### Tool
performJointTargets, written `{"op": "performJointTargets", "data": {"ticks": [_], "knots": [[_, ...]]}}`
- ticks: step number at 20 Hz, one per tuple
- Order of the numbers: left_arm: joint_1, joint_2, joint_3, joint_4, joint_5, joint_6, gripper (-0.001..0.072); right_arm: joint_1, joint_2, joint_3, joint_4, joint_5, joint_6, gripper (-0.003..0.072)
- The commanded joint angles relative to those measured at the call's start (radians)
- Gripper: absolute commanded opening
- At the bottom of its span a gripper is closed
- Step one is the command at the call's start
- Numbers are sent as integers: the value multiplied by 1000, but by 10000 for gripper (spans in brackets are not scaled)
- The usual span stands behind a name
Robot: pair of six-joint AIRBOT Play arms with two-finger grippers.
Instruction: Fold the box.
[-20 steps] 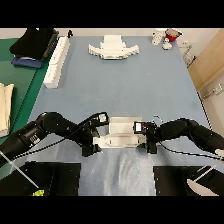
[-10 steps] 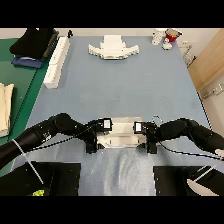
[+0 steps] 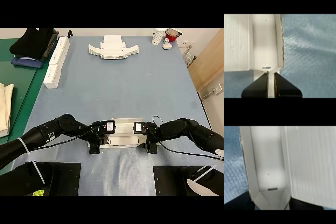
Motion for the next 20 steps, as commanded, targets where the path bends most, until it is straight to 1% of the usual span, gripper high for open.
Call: {"op": "performJointTargets", "data": {"ticks": [1,3,9,14,15,17,18,20], "knots": [[-6,-20,0,-48,36,8,105,0,0,0,2,0,2,491],[-6,-34,0,-60,56,9,105,0,0,0,2,0,2,491],[-16,-47,0,-93,56,11,105,0,0,0,1,0,2,491],[-20,-68,0,-151,57,38,106,0,0,0,1,0,2,491],[-20,-76,0,-151,56,37,138,0,0,0,1,0,2,491],[-20,-86,0,-151,55,37,388,0,0,0,1,0,2,491],[-20,-88,0,-151,55,37,420,0,0,0,1,0,2,491],[-20,-88,0,-151,55,37,420,0,0,0,1,0,2,491]]}}
